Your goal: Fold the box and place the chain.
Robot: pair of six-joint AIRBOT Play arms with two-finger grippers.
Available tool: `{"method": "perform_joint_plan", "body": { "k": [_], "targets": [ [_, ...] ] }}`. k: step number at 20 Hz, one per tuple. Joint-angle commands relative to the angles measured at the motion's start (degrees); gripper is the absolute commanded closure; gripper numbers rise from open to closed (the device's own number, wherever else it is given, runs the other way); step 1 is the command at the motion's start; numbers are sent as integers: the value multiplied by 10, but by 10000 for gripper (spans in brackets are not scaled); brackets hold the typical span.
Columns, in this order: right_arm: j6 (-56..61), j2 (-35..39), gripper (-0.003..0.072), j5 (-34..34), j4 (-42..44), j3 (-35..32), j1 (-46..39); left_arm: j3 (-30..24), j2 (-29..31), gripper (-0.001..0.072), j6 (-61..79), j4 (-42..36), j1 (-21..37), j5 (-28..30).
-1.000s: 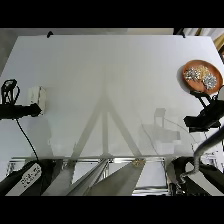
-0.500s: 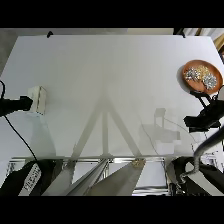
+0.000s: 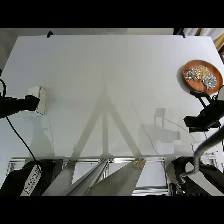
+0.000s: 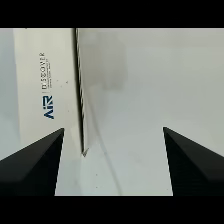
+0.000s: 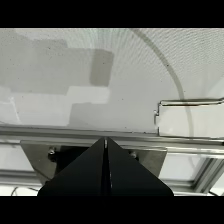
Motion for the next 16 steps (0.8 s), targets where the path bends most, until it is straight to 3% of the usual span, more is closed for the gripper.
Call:
{"method": "perform_joint_plan", "body": {
  "k": [1, 16],
  "targets": [
    [0, 0, 666, 0, 0, 0, 0, 0, 2, 14, -7, -5, -4, -14],
    [0, 0, 666, 0, 0, 0, 0, 0, 2, 13, -7, -5, -4, 11]
  ]
}}
